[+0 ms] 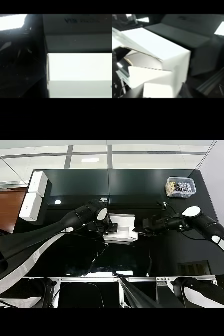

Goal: Fold the box and place the chain.

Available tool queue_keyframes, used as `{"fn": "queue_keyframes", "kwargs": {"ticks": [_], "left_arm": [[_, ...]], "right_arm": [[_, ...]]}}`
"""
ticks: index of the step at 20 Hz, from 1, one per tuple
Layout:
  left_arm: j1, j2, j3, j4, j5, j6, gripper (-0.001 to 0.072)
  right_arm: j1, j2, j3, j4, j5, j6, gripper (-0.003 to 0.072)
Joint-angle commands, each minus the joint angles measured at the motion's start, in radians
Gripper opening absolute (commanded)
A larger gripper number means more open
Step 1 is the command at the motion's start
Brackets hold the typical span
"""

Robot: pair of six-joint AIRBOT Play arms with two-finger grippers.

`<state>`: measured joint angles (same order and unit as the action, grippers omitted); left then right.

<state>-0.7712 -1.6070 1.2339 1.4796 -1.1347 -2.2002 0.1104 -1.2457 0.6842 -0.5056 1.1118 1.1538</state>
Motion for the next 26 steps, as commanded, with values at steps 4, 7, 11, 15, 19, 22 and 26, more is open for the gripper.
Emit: {"fn": "queue_keyframes", "kwargs": {"ticks": [4, 7, 11, 15, 19, 22, 26], "left_arm": [[0.001, 0.000, 0.001, 0.000, 0.000, 0.000, 0.0029], [0.001, 0.000, 0.001, 0.000, 0.000, 0.000, 0.0029], [0.001, 0.000, 0.001, 0.000, 0.000, 0.000, 0.0029], [0.001, 0.000, 0.001, 0.000, 0.000, 0.000, 0.0030], [0.001, 0.000, 0.001, 0.000, 0.000, 0.000, 0.0029], [0.001, 0.000, 0.001, 0.001, 0.000, 0.000, 0.0030], [0.001, 0.000, 0.001, 0.001, -0.003, 0.001, 0.0029]], "right_arm": [[0.145, 0.000, 0.097, -0.214, -0.064, 0.209, 0.0356], [0.212, 0.000, 0.139, -0.341, -0.082, 0.341, 0.0356], [0.290, 0.000, 0.151, -0.426, -0.145, 0.489, 0.0355], [0.323, 0.000, 0.151, -0.485, -0.159, 0.590, 0.0351], [0.362, -0.003, 0.151, -0.571, -0.198, 0.706, 0.0294], [0.402, -0.027, 0.156, -0.661, -0.195, 0.817, 0.0294], [0.470, -0.098, 0.235, -0.773, -0.147, 0.895, 0.0294]]}}
